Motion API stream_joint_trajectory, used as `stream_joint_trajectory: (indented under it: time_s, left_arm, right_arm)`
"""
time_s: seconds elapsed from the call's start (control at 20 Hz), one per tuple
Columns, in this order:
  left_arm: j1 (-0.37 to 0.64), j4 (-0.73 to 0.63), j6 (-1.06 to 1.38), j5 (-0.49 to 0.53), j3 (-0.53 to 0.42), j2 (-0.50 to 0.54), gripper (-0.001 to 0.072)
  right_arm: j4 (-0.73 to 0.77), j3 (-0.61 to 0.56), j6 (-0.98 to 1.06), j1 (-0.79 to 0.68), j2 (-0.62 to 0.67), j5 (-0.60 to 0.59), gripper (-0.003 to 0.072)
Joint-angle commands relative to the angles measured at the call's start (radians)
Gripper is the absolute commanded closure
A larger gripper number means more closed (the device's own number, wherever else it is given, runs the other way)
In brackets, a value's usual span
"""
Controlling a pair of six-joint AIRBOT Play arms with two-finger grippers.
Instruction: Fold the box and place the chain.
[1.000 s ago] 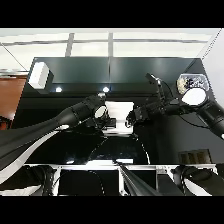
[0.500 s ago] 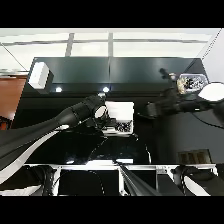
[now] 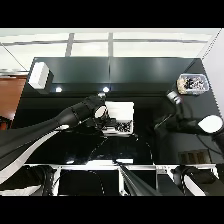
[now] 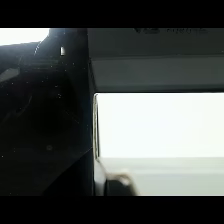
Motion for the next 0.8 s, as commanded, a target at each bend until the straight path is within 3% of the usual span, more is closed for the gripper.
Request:
stream_joint_trajectory:
  time_s: [0.0,0.2,0.55,0.75]
  left_arm:
    - [0.0,0.0,0.0,0.001,0.001,0.0,0.0679]
    - [0.0,0.0,0.0,0.0,0.001,0.0,0.0679]
    - [0.0,0.0,0.0,0.0,0.001,0.0,0.068]
    - [0.0,0.0,0.0,0.0,0.001,0.0,0.0679]
  right_arm:
    - [0.035,-0.079,-0.421,0.11,-0.055,-0.116,-0.0034]
    - [0.176,-0.076,-0.734,0.199,-0.218,-0.168,-0.0034]
    - [0.329,-0.066,-0.959,0.226,-0.284,-0.239,-0.0034]
    - [0.333,-0.005,-0.989,0.226,-0.365,-0.247,-0.0034]
